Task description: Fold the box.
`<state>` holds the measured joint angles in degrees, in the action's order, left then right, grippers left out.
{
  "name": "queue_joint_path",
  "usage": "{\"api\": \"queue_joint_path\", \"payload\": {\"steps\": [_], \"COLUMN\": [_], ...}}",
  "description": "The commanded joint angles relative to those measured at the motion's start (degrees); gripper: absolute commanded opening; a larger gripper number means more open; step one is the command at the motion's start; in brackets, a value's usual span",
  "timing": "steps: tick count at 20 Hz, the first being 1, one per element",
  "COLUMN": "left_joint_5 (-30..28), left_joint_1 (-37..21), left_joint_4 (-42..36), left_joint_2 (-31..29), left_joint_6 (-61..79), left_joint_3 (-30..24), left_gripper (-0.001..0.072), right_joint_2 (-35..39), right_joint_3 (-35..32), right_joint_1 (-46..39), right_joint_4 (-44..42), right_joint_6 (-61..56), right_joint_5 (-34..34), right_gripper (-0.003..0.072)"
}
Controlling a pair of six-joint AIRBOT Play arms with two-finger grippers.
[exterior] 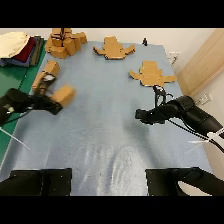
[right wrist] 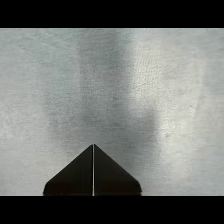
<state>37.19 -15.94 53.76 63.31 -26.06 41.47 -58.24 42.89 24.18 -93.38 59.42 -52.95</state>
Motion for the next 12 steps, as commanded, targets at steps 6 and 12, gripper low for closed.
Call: {"api": "queue_joint_path", "payload": {"steps": [6, 12], "left_joint_5": [-3.06, -14.47], "left_joint_1": [-18.73, -17.66], "left_joint_4": [5.75, 3.87], "left_joint_2": [-0.39, 6.47], "left_joint_6": [-5.07, -5.05], "left_joint_3": [-0.81, 0.17], "left_gripper": [0.0523, 0.0524], "right_joint_2": [-0.02, -0.02], "right_joint_3": [0.07, 0.07], "right_joint_1": [-0.02, -0.02], "right_joint_4": [1.01, 0.98], "right_joint_6": [0.0, 0.0], "right_joint_5": [1.14, 3.41], "right_gripper": [0.0006, 0.0006]}}
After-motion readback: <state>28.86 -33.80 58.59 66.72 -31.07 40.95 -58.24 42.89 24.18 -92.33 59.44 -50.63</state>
